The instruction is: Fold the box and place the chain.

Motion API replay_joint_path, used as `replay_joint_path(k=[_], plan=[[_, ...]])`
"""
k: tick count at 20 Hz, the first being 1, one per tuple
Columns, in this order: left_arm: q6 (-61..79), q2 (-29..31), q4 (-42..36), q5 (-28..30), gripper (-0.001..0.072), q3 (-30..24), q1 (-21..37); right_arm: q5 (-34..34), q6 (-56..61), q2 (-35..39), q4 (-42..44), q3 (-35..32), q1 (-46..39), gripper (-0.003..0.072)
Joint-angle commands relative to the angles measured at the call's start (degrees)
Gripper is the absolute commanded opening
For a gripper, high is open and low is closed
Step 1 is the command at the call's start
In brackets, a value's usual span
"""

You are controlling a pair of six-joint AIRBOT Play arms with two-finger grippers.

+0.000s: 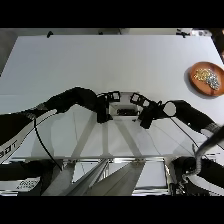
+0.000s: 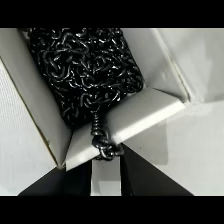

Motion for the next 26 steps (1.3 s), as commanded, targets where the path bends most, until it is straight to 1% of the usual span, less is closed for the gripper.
replay_joint_path(k=[1,4,5,6,9,12,17,19,22,26], plan=[[0.00,-0.04,0.02,0.00,0.0348,0.02,0.00,-0.07,0.52,-1.84,0.59,-0.04,0.28,0.0167],[0.00,-0.04,0.00,0.00,0.0348,0.02,0.00,0.70,0.50,-2.69,0.57,-0.04,0.85,0.0155],[0.00,-0.04,0.00,0.00,0.0348,0.02,0.00,0.96,0.50,-2.56,0.52,-0.04,0.85,0.0113],[0.02,-0.04,0.00,0.00,0.0348,0.02,0.00,1.33,0.50,-2.38,0.48,-0.02,0.79,0.0013],[0.00,-0.04,0.00,0.00,0.0348,0.02,0.02,1.88,0.57,-0.28,0.26,-0.02,0.79,0.0017],[0.00,-0.04,0.00,0.00,0.0348,0.02,0.00,3.26,3.30,4.07,-2.23,-0.02,0.61,0.0017],[0.00,-0.04,0.02,0.00,0.0348,0.02,0.00,8.52,5.20,11.89,-5.09,-0.02,-0.39,0.0017],[0.00,-0.04,0.00,0.00,0.0348,0.02,0.02,9.22,5.86,15.08,-5.33,0.00,-0.39,0.0017],[0.00,-0.04,0.00,0.00,0.0348,0.02,0.00,8.17,8.76,20.24,-4.57,0.63,-0.37,0.0016],[0.00,-0.04,0.00,0.00,0.0348,0.02,0.02,2.43,9.55,24.37,1.29,2.89,2.01,0.0016]])
